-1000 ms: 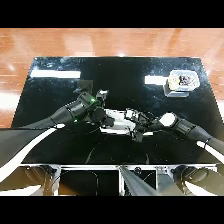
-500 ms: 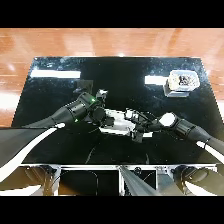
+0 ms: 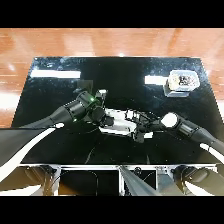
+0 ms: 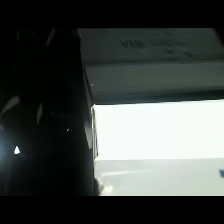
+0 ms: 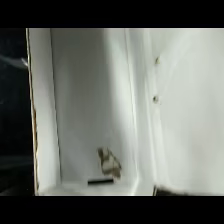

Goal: Fold the box and place the chain.

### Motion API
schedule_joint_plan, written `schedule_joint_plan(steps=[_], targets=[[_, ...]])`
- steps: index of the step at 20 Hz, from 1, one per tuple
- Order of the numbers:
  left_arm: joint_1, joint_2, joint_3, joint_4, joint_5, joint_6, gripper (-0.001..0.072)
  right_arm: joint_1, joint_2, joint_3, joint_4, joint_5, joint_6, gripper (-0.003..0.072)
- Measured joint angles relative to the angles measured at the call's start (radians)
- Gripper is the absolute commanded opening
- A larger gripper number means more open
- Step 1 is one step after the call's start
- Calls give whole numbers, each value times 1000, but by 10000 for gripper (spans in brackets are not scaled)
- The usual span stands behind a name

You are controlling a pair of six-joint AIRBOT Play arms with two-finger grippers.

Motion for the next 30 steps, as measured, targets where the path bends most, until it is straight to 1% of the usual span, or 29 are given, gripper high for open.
schedule_joint_plan(steps=[4,11,16,22,23,24,25,26,27,30], targets=[[11,5,-10,7,7,-32,21,0,29,0,-80,40,39,719],[13,10,-39,13,-11,-78,21,0,39,0,-113,63,55,713],[13,8,-49,17,-27,-87,21,0,39,0,-107,4,57,713],[13,8,-51,17,-40,-90,21,0,33,0,-68,-36,57,711],[13,8,-51,17,-41,-90,21,0,30,0,-59,-39,57,649],[13,8,-51,17,-43,-90,21,0,28,0,-49,-41,56,514],[13,8,-51,17,-45,-90,21,0,26,0,-40,-40,52,358],[13,8,-51,17,-45,-90,21,0,25,0,-33,-40,46,225],[13,8,-51,17,-46,-89,21,0,24,0,-26,-40,37,188],[13,8,-51,17,-47,-89,21,0,22,0,-5,-39,12,187]])
